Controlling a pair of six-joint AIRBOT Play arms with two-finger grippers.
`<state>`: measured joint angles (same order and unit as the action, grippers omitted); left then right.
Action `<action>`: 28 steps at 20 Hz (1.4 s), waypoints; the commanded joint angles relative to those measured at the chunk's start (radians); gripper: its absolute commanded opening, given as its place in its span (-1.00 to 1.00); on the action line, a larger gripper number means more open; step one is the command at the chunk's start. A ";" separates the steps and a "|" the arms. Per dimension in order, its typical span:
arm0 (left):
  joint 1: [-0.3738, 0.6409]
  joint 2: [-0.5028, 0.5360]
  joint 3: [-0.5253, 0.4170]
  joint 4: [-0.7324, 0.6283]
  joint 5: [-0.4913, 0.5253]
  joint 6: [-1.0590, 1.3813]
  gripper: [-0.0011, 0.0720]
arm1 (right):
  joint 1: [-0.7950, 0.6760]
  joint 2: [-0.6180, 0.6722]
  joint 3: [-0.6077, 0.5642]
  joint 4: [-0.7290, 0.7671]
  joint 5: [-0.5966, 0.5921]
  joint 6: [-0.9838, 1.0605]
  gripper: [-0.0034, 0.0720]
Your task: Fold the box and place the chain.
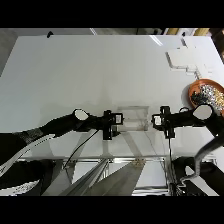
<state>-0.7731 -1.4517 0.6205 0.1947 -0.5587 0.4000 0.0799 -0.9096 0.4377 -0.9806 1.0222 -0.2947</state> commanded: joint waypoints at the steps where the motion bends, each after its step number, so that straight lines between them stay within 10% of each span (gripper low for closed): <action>1: 0.000 0.001 0.000 0.000 0.000 0.000 -0.41 | 0.000 -0.025 -0.019 0.087 -0.046 -0.055 -0.32; 13: 0.000 0.001 0.000 0.000 0.000 0.000 -0.41 | 0.137 -0.196 -0.020 0.250 -0.076 -0.069 -0.32; 19: 0.000 0.001 0.000 0.000 0.000 0.000 -0.41 | 0.138 -0.195 -0.020 0.265 -0.083 -0.027 0.00; 28: 0.000 0.001 0.000 0.000 0.000 0.000 -0.41 | 0.138 0.088 -0.020 -0.173 -0.053 0.420 -0.01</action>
<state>-0.7734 -1.4517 0.6205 0.1913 -0.5529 0.3965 0.2173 -0.9180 0.4175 -1.0084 0.9596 -0.0608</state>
